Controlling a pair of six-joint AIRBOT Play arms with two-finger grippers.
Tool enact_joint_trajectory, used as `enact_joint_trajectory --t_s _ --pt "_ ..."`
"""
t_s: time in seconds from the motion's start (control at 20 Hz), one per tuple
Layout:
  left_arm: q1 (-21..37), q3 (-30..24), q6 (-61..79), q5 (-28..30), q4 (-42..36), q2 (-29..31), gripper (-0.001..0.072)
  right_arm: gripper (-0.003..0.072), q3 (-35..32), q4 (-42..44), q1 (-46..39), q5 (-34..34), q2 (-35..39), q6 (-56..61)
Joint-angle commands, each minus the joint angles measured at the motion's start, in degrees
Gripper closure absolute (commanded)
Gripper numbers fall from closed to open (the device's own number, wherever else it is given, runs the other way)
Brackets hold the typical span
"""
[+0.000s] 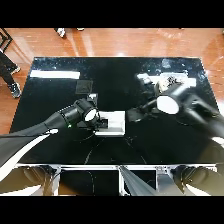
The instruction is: Fold the box and place the chain.
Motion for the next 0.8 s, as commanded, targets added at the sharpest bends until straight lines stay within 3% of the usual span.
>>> enact_joint_trajectory --t_s 0.0,0.1,0.15,0.2,0.45,0.7,0.75 --pt "-0.02 -0.02 -0.04 -0.02 0.00 -0.02 0.0684 0.0321 0.04 -19.15 -5.20 0.81 5.84 0.92" --pt "-0.02 -0.02 -0.04 0.00 0.00 -0.02 0.0684 0.0285 0.02 -20.83 -12.33 -2.93 4.42 0.79" --pt "0.00 -0.02 -0.04 0.00 0.00 -0.02 0.0683 0.0016 0.02 -19.71 -16.17 -4.48 3.08 -0.20" --pt "-0.02 -0.02 -0.04 0.00 0.00 -0.02 0.0684 -0.0023 0.02 -18.23 -19.61 -6.03 1.46 -1.03" --pt "-0.04 -0.02 -0.04 0.13 0.00 -0.02 0.0683 -0.0019 3.04 -8.48 -30.49 -15.80 -8.35 -4.61" --pt "-0.02 -0.02 -0.07 0.13 -0.26 -0.02 0.0684 -0.0018 19.96 0.24 -35.98 -12.13 -27.21 -4.57" --pt "-0.02 -0.02 -0.07 0.13 -0.50 -0.02 0.0683 0.0023 23.39 0.68 -36.41 -10.60 -30.51 -4.55"
